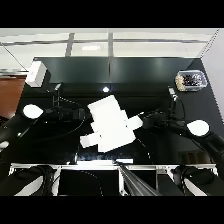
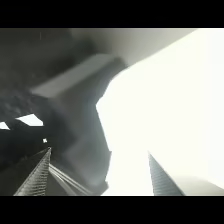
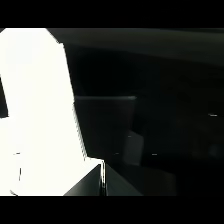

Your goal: Fold the box and place the chain.

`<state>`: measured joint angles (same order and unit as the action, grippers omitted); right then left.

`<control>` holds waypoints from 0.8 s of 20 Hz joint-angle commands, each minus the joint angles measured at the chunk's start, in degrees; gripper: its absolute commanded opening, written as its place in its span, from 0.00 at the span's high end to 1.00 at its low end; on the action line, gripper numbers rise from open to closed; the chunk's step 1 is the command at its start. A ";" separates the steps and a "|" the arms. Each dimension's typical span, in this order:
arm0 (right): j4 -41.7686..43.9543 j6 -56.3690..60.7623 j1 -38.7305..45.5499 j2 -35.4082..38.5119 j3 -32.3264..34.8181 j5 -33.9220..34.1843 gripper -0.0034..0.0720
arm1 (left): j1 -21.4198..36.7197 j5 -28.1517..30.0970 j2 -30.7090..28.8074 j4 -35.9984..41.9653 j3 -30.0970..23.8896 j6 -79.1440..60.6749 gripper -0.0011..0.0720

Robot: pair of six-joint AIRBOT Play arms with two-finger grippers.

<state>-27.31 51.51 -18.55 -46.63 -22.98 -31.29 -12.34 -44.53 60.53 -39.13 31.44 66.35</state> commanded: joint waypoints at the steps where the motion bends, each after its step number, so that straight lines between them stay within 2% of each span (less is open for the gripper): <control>1: 0.09 0.37 -3.96 0.42 0.50 3.19 0.94 | 4.11 -17.25 10.88 16.13 1.25 -14.03 0.02; 5: 0.09 0.39 -3.96 0.42 0.50 3.13 0.94 | 2.95 -21.46 19.61 17.16 4.61 -21.70 0.02; 7: 0.09 0.37 -3.96 0.42 0.50 3.04 0.94 | 2.64 -26.71 22.97 17.31 6.67 -26.47 0.03; 9: 0.07 0.37 -3.96 0.42 0.50 3.04 0.94 | 2.60 -31.69 25.51 16.83 8.50 -30.88 0.09; 10: 0.07 0.37 -3.96 0.42 0.50 3.04 0.94 | 2.54 -32.81 26.45 16.06 9.27 -32.48 0.25; 11: 0.07 0.37 -3.96 0.42 0.50 3.04 0.94 | 2.34 -33.03 27.15 14.80 10.08 -32.72 0.35; 12: 0.07 0.37 -3.96 0.42 0.50 3.04 0.94 | 2.03 -33.79 27.85 13.42 11.10 -33.73 0.36; 14: 0.04 0.37 -3.96 0.42 0.50 3.08 0.94 | 1.62 -35.52 29.22 10.93 13.00 -35.15 0.62; 15: 0.04 0.37 -3.96 0.42 0.50 3.06 0.94 | 1.31 -35.52 29.73 10.71 13.62 -35.12 0.62; 16: 0.04 0.37 -3.96 0.42 0.50 3.04 0.94 | 0.96 -35.47 29.99 10.67 14.10 -35.67 0.69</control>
<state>-27.27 51.88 -22.44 -46.24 -22.50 -28.32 -10.68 -77.58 88.75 -26.63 43.51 33.54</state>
